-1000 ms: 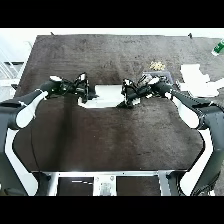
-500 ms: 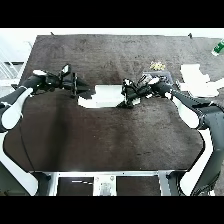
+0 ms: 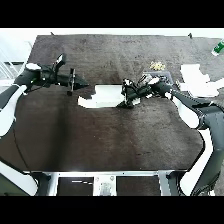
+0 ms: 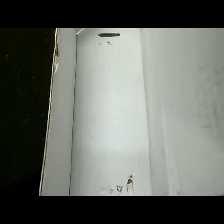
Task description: Fold the box and place the chain.
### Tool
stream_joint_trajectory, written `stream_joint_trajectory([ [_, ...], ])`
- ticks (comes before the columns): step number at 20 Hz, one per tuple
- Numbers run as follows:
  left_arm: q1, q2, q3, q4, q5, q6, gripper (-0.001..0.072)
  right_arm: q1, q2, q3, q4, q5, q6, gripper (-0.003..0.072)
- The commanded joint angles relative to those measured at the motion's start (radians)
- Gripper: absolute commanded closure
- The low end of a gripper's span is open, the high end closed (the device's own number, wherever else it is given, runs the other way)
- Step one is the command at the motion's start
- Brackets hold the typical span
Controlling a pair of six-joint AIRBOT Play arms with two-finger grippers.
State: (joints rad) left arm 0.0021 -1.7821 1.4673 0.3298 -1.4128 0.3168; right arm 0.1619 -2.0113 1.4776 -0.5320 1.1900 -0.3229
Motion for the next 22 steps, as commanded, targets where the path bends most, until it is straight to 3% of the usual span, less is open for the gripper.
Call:
stream_joint_trajectory([
  [1, -0.063, 0.095, -0.049, 0.035, 0.085, -0.102, 0.0697, 0.001, 0.0, 0.0, 0.001, 0.0, 0.0, 0.0108],
  [8, -0.195, 0.114, -0.171, 0.093, 0.33, -0.238, 0.0696, 0.001, 0.0, 0.0, 0.0, 0.0, 0.0, 0.0108],
  [11, -0.207, 0.114, -0.2, 0.1, 0.387, -0.243, 0.0695, 0.001, 0.0, 0.0, 0.0, 0.0, 0.0, 0.0109],
  [15, -0.207, 0.084, -0.184, 0.081, 0.586, -0.299, 0.0692, 0.001, 0.0, 0.0, 0.0, 0.0, 0.0, 0.0109],
  [18, -0.207, 0.015, -0.114, 0.087, 0.555, -0.301, 0.0692, 0.001, 0.0, 0.0, 0.001, 0.0, 0.0, 0.0109],
  [22, -0.206, -0.028, -0.051, 0.108, 0.596, -0.311, 0.0691, 0.001, 0.0, 0.0, 0.0, 0.0, 0.0, 0.0109],
])
